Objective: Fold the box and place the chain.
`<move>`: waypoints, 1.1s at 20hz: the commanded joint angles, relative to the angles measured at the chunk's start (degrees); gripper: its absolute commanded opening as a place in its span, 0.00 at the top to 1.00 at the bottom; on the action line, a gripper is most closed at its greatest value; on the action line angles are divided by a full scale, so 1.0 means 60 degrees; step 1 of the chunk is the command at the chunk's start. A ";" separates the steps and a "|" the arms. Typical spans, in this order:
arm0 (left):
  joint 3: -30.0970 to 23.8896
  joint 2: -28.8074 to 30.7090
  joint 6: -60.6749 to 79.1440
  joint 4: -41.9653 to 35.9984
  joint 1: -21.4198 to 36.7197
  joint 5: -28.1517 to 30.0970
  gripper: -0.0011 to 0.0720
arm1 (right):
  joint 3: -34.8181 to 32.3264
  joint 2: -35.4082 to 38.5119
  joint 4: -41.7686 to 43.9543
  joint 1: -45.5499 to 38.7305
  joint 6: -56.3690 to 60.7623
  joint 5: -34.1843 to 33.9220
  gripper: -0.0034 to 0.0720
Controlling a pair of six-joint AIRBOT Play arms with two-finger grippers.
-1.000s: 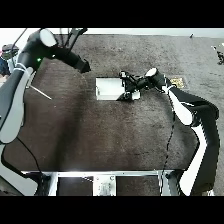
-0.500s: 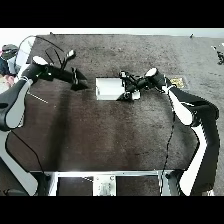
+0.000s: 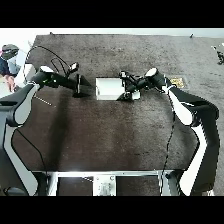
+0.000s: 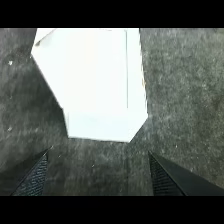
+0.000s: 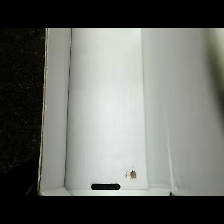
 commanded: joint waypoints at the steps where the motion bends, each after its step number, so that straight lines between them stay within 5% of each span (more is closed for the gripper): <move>1: 0.0007 -0.0182 0.0659 -0.0455 -0.0047 -0.0011 0.00 | 0.0004 -0.0004 0.0000 0.0007 0.0004 0.0000 0.74; 22: 0.0532 -0.0929 0.0976 -0.0474 -0.0637 0.0390 0.00 | 0.0004 -0.0004 0.0000 0.0004 0.0000 0.0000 0.74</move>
